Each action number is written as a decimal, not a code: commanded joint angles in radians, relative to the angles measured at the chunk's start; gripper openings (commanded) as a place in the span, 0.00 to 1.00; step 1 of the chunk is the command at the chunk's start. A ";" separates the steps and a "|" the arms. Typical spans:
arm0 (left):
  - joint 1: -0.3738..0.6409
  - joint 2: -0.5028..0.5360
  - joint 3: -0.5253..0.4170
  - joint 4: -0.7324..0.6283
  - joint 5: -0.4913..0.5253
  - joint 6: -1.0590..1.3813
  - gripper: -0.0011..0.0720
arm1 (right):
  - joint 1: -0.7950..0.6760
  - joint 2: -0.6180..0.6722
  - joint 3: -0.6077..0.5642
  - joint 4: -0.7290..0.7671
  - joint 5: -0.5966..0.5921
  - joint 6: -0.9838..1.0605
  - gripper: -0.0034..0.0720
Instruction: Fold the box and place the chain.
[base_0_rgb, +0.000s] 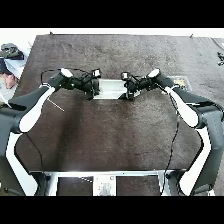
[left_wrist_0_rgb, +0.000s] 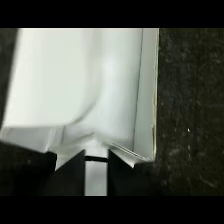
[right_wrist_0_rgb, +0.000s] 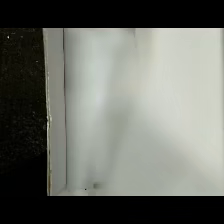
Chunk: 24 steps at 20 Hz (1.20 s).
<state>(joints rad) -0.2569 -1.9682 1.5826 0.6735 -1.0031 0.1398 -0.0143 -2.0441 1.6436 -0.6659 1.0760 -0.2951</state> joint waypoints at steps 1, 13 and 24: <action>0.032 -0.001 0.000 0.006 -0.076 -0.012 0.18 | 0.001 -0.001 0.000 0.000 0.001 0.000 0.40; 0.096 0.180 0.002 0.000 -0.103 -0.241 0.03 | 0.001 -0.001 0.000 0.000 0.001 0.000 0.40; 0.267 0.256 -0.003 0.161 -0.184 -0.935 0.03 | 0.001 -0.001 0.000 0.000 0.001 0.000 0.40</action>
<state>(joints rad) -0.0208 -1.7126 1.5814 0.7700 -1.1805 -0.5964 -0.0143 -2.0441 1.6436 -0.6662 1.0763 -0.2951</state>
